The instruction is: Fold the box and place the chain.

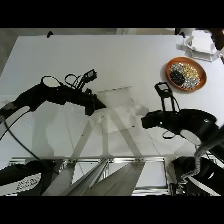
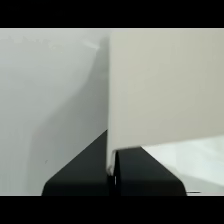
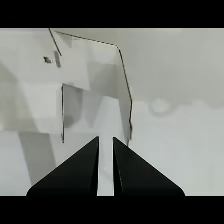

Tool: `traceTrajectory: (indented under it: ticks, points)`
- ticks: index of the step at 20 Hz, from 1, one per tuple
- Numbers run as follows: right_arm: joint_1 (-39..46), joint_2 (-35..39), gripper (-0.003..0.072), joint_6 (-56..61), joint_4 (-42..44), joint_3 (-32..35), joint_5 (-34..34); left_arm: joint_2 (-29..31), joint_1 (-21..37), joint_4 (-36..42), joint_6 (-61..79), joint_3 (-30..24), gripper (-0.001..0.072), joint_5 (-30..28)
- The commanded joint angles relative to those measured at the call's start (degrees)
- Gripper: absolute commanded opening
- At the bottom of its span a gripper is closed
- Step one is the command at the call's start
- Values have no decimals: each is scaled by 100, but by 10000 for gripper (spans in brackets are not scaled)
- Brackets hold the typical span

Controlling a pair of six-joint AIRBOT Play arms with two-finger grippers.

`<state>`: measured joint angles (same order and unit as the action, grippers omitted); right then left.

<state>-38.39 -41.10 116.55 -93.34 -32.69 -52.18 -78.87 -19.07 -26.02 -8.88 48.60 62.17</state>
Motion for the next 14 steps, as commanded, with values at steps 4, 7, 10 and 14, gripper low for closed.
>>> traceTrajectory:
  ticks: [4, 7, 10, 14]
  points:
    - [2, 1832, 106, -155, -573, -57, -1609, 1115, -1040, 118, 754, -584, 3, -385]
    - [2, 2184, 105, -146, -466, -57, -1617, 962, -1467, 22, 953, -584, 5, -1139]
    - [2, 2192, 105, -149, -337, -57, -1613, 828, -1700, 114, 1058, -584, 4, -1904]
    - [2, 2192, 105, -155, -328, -57, -1587, 363, -1714, 815, 1834, -584, 3, -1510]
